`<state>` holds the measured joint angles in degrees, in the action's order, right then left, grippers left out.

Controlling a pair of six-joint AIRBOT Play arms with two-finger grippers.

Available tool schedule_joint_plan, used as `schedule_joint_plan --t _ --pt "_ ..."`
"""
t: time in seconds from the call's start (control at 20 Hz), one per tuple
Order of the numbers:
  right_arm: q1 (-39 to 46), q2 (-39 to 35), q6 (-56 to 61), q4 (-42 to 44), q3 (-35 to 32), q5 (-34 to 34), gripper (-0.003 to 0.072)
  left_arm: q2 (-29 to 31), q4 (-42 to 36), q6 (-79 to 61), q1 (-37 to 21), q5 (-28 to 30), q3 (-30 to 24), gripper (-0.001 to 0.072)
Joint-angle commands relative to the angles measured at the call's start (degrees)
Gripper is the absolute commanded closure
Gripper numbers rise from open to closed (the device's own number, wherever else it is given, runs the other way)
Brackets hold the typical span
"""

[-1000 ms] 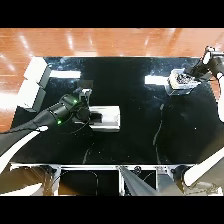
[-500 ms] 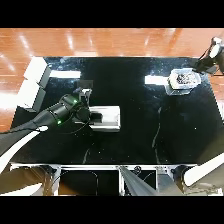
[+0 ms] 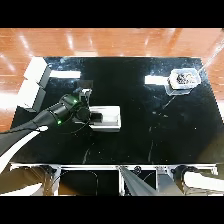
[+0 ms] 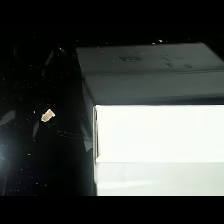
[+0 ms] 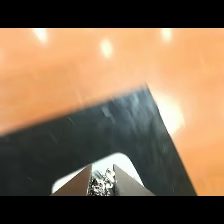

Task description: Fold the box and place the chain.

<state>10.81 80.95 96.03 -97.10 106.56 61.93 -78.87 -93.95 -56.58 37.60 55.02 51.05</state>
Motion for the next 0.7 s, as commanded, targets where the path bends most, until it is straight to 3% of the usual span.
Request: schedule_joint_plan --t 0.0,0.35,0.65 --pt "-4.13 -10.54 -1.92 -0.02 0.37 -0.66 0.0672 -0.04 0.04 0.00 0.02 -0.02 -0.02 0.0689" --pt "-22.14 -26.25 -2.05 -0.24 0.44 -1.81 0.0660 -0.04 0.46 -0.02 0.07 0.20 -0.02 0.0689" --pt "-44.65 -29.66 -1.79 0.04 0.39 0.50 0.0660 -0.04 0.42 0.00 0.07 0.33 -0.02 0.0689"
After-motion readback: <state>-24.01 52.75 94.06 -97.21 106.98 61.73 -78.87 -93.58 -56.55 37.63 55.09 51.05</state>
